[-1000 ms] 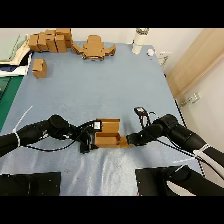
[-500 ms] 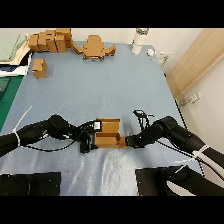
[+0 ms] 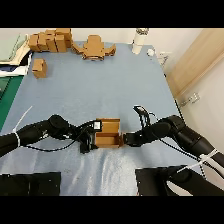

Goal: Fold the box.

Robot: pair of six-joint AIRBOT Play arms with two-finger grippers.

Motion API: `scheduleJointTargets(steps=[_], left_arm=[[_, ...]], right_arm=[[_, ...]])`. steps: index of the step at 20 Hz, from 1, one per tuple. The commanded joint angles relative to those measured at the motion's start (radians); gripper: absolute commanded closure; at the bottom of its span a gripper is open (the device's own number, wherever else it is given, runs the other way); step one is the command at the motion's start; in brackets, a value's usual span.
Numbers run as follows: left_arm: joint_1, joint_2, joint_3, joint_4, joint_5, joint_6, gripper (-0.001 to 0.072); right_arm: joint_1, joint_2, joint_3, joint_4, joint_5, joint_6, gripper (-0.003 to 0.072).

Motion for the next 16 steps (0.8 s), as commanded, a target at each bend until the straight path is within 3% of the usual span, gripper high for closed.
scheduleJointTargets(steps=[1, 6, 7, 8, 9, 16], left_arm=[[0.0, 0.0, 0.001, 0.0, 0.0, 0.002, 0.019], [0.0, 0.0, 0.001, 0.0, 0.0, 0.002, 0.019], [0.0, 0.0, 0.001, 0.0, 0.0, 0.002, 0.019], [0.0, 0.0, 0.001, 0.0, 0.0, 0.002, 0.019], [0.0, 0.0, 0.001, 0.0, 0.0, 0.002, 0.019], [0.0, 0.0, 0.001, 0.0, 0.0, 0.002, 0.019]], right_arm=[[0.001, 0.012, 0.006, 0.069, 0.014, -0.015, 0.0576], [0.001, 0.011, 0.029, 0.074, 0.028, -0.014, 0.0561], [0.001, 0.011, 0.032, 0.076, 0.034, -0.013, 0.0528], [0.001, 0.011, 0.034, 0.075, 0.039, -0.011, 0.0378], [0.001, 0.011, 0.034, 0.075, 0.043, -0.01, 0.036], [0.049, -0.097, 0.044, 0.068, 0.093, -0.011, 0.034]])
